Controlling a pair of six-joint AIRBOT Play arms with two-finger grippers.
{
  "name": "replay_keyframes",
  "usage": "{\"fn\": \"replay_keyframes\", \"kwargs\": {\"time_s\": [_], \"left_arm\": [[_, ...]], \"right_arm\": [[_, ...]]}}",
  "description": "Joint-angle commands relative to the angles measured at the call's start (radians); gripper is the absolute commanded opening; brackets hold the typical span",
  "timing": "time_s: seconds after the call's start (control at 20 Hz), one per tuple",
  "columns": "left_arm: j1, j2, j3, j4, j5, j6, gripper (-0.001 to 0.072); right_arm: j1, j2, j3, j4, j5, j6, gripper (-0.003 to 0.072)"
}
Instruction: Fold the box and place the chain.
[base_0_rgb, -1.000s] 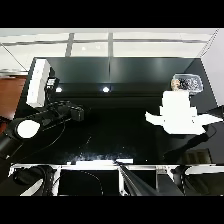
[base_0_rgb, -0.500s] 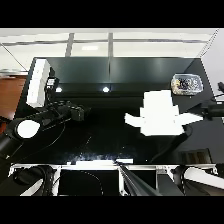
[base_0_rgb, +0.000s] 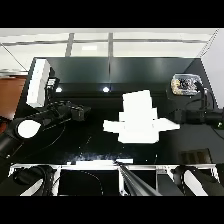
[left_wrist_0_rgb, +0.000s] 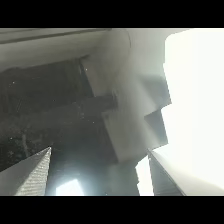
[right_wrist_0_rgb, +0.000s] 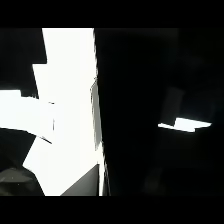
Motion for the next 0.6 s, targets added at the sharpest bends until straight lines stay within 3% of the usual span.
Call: {"fn": "replay_keyframes", "kwargs": {"time_s": [0.0,0.4,0.55], "left_arm": [[0.0,-0.019,0.0,-0.007,-0.002,0.0,0.0697],[0.0,-0.063,0.0,-0.113,-0.011,0.0,0.0697],[0.0,-0.082,0.0,-0.155,-0.078,0.0,0.0697]], "right_arm": [[0.103,0.156,-0.119,0.077,-0.082,-0.068,0.0049],[0.304,0.191,-0.266,0.111,-0.254,-0.161,0.0049],[0.381,0.191,-0.277,0.137,-0.314,-0.201,0.005]]}}
